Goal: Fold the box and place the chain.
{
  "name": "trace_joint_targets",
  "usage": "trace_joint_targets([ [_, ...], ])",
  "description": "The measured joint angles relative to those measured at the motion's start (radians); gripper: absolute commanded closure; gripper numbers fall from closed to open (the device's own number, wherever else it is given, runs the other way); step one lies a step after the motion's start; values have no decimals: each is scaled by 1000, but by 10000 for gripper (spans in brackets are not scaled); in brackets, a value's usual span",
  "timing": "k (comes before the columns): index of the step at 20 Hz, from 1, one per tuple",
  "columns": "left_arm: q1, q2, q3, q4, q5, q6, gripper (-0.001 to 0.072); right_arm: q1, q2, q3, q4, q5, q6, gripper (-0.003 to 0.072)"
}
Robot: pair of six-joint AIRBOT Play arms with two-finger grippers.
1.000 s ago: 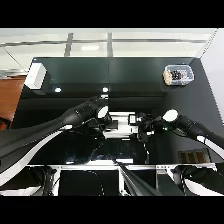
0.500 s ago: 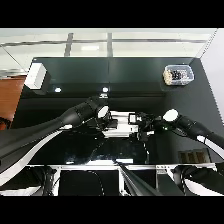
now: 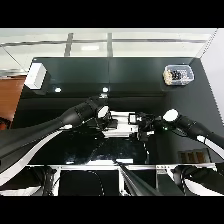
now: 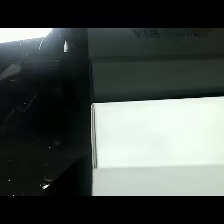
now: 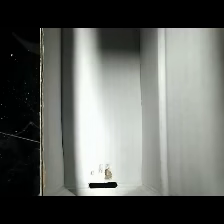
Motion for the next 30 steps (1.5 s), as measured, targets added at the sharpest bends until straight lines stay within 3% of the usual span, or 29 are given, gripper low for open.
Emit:
trace_joint_targets([
  [2,0,0,0,-1,-3,0,683,0,0,0,0,0,-1,555],
  [3,0,0,0,-1,-6,1,683,0,0,0,0,0,-1,375],
  [4,0,0,0,-1,-10,1,683,0,0,0,0,0,-1,-34],
  [13,0,0,1,-5,-30,6,683,-7,126,-1,-180,49,165,-30],
  [14,0,0,1,-5,-26,6,683,-11,142,-1,-193,61,175,4],
  [15,0,0,1,-5,-24,4,683,-15,155,-1,-204,72,183,164],
  [17,0,0,1,-8,-24,2,683,-19,171,-1,-215,79,192,400],
  [19,0,0,1,-13,-23,2,683,-21,179,-1,-211,92,199,498],
  [28,0,0,1,-18,-22,-1,683,-18,131,-9,20,105,210,495],
  [30,0,0,1,-19,-18,0,683,-13,113,-12,54,98,216,192],
])
